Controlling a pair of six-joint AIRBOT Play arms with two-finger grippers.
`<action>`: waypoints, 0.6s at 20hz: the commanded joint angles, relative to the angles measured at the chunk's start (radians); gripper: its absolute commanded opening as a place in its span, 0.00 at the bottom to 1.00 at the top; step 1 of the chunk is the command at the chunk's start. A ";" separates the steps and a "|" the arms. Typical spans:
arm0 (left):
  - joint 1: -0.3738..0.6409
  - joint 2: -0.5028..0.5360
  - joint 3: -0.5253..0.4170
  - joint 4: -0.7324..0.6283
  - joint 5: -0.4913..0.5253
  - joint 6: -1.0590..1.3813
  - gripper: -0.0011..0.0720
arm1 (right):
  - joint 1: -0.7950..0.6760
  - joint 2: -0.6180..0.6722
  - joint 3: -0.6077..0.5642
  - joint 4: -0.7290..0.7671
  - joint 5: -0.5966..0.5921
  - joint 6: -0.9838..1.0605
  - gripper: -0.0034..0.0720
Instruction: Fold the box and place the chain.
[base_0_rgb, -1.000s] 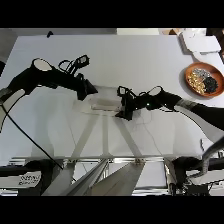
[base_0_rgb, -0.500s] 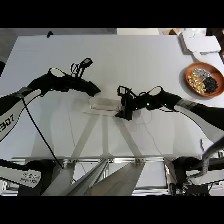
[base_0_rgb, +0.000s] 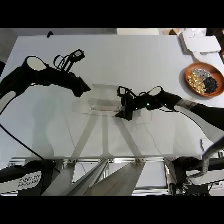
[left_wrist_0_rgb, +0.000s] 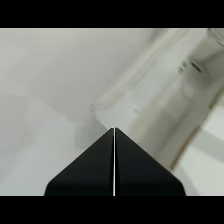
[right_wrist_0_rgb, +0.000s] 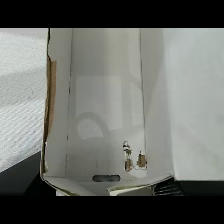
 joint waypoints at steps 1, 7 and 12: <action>0.008 0.048 -0.008 0.080 -0.172 -0.023 0.03 | 0.001 0.000 0.000 0.001 0.001 0.002 0.74; 0.005 -0.041 -0.078 0.380 -0.110 -0.203 0.03 | 0.001 0.000 0.000 0.001 0.001 0.002 0.74; 0.000 -0.102 -0.079 0.527 -0.068 -0.345 0.02 | 0.001 0.000 0.000 0.001 0.001 0.002 0.74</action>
